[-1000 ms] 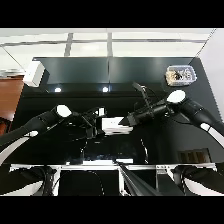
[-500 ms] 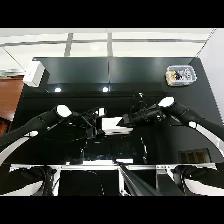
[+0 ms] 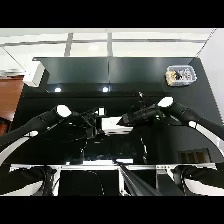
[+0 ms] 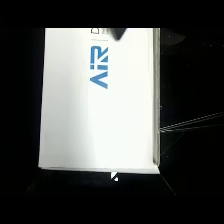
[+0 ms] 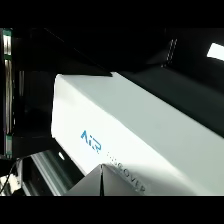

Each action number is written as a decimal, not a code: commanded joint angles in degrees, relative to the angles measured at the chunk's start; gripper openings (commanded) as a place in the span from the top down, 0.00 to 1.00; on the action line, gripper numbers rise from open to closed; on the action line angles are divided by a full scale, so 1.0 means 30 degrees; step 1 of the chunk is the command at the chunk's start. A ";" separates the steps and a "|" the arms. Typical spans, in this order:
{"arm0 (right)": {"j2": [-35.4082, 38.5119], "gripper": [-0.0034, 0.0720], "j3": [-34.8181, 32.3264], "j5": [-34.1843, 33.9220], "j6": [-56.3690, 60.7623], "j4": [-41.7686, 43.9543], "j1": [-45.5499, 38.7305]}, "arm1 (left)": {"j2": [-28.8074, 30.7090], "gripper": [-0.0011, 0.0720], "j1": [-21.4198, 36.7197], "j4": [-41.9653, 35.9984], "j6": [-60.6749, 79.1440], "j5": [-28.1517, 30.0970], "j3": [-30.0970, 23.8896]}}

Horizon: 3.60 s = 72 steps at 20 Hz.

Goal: Fold the box and place the chain.

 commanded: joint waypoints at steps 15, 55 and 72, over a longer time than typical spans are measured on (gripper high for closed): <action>0.8116 0.93 0.1778 0.8320 0.0525 -0.5333 -1.0630 | 0.3118 0.01 -0.0984 0.0197 -0.4350 -0.2783 0.2885; 0.8123 0.93 0.1770 0.7686 -0.0015 -0.5231 -1.0440 | -0.3468 0.01 -0.4736 0.3177 -0.5537 -0.1217 0.7023; 0.8116 0.93 0.1698 0.6703 -0.0015 -0.5683 -1.0440 | -0.1865 0.68 -0.3140 1.4010 -2.0269 -0.7635 1.1278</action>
